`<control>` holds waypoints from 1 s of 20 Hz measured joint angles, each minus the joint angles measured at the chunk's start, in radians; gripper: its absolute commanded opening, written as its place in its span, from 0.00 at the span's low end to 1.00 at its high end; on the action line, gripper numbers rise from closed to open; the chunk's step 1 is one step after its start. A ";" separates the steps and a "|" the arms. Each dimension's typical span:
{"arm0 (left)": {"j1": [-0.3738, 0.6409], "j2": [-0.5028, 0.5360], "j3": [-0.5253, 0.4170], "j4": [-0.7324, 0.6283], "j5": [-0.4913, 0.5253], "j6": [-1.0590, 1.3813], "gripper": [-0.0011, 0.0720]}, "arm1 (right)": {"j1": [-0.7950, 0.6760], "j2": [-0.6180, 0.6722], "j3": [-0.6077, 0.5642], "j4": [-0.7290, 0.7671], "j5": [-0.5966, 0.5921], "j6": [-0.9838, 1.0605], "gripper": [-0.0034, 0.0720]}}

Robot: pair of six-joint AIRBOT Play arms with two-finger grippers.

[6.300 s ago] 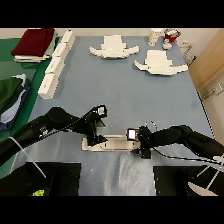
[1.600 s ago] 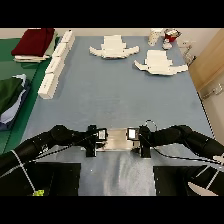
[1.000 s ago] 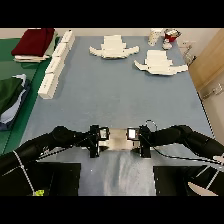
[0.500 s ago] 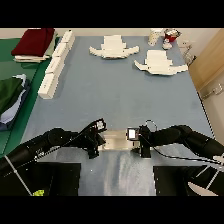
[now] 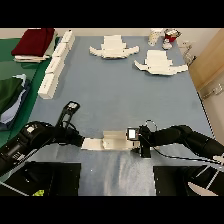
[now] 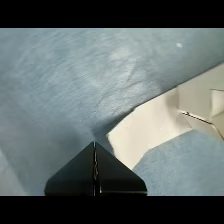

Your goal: Fold the box.

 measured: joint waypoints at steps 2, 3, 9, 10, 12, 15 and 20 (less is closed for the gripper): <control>0.060 -0.014 -0.010 -0.018 -0.034 -0.048 0.03 | 0.000 0.000 0.000 0.000 0.000 0.000 0.72; 0.088 -0.029 -0.019 -0.049 -0.039 -0.047 0.04 | 0.000 0.000 0.000 0.000 0.000 0.000 0.72; 0.161 -0.170 -0.056 -0.317 0.008 0.098 0.03 | 0.000 0.000 0.000 0.000 0.000 0.000 0.72; 0.167 -0.193 -0.060 -0.380 0.022 0.142 0.03 | 0.000 0.000 0.000 0.000 0.000 0.000 0.73; 0.169 -0.220 -0.062 -0.491 0.052 0.216 0.03 | 0.000 0.000 0.000 0.000 0.000 0.000 0.73; 0.172 -0.235 -0.063 -0.598 0.089 0.281 0.03 | 0.000 0.000 0.000 0.000 0.000 0.000 0.73; 0.173 -0.239 -0.063 -0.787 0.091 0.391 0.04 | 0.000 0.000 0.000 0.000 0.000 0.000 0.72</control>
